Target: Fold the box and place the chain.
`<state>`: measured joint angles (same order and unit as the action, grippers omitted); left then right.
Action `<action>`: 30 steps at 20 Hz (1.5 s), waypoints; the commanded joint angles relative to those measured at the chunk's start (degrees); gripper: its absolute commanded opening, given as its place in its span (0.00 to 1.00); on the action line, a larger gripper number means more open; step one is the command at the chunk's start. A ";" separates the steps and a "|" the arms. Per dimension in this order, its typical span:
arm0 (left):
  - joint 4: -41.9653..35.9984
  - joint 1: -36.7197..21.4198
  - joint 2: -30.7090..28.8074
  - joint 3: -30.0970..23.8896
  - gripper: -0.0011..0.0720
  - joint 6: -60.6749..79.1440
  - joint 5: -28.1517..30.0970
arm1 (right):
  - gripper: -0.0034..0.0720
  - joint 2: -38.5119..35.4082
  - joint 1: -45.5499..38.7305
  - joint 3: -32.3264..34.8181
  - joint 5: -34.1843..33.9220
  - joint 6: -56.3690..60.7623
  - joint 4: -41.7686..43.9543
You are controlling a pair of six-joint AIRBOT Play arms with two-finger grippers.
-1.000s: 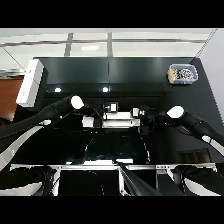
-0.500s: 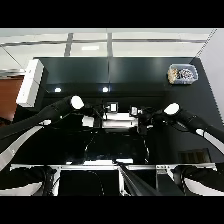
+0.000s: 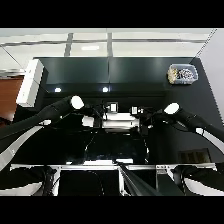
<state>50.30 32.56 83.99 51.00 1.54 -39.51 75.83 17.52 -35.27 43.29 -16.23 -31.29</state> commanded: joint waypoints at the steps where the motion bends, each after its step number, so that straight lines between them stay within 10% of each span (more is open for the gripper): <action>1: 0.02 0.02 0.02 -0.02 0.05 -0.02 0.07 | 0.86 0.04 0.11 -0.07 0.04 0.37 -0.50; 17: 0.02 -0.04 0.02 -0.02 0.05 -0.02 0.09 | 0.86 0.52 1.99 -0.44 -1.70 3.08 -3.41; 19: 0.02 -0.07 0.02 -0.02 0.05 -0.02 0.09 | 0.69 0.52 1.99 -0.44 -1.70 3.08 -3.41; 25: 0.13 -0.09 -0.04 0.22 0.05 -0.37 0.17 | 0.69 0.52 2.01 -0.42 -1.73 3.04 -3.43; 29: 3.56 -0.11 -1.36 2.14 0.75 -2.45 0.07 | 0.69 0.52 2.01 -0.42 -1.07 2.91 -3.74; 30: 5.31 -0.15 -2.40 2.58 0.80 -5.03 0.09 | 0.68 0.52 2.03 -0.42 -0.81 2.89 -4.42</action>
